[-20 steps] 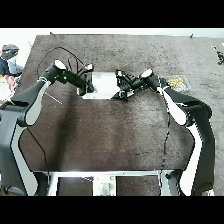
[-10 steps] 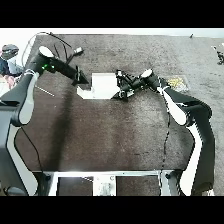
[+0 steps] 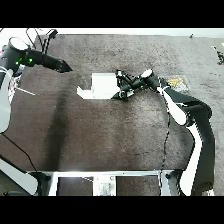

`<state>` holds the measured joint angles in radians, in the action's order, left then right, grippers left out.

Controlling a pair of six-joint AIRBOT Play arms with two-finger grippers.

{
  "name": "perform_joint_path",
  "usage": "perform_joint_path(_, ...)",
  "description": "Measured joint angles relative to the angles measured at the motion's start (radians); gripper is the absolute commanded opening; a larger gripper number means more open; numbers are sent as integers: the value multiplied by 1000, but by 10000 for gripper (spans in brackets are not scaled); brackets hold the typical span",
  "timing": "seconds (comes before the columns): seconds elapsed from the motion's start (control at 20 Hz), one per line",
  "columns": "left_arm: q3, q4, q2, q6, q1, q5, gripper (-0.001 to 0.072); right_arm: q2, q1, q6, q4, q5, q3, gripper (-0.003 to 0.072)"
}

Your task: Fold the box and place the chain.

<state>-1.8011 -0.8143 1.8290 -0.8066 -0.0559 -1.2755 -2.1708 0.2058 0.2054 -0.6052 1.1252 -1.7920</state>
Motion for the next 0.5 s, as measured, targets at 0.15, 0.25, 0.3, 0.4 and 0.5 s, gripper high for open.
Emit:
perform_joint_path(0.15,122,32,-19,-52,-37,44,5,0,0,0,0,0,0,390)
perform_joint_path(0.25,194,62,-25,-69,-57,65,7,0,0,0,0,0,0,390)
perform_joint_path(0.3,230,73,-26,-77,-63,74,8,0,0,0,0,0,0,390)
perform_joint_path(0.4,296,97,-28,-84,-58,87,9,0,0,0,0,0,0,390)
perform_joint_path(0.5,351,105,-27,-90,-44,114,9,0,0,0,0,0,0,390)
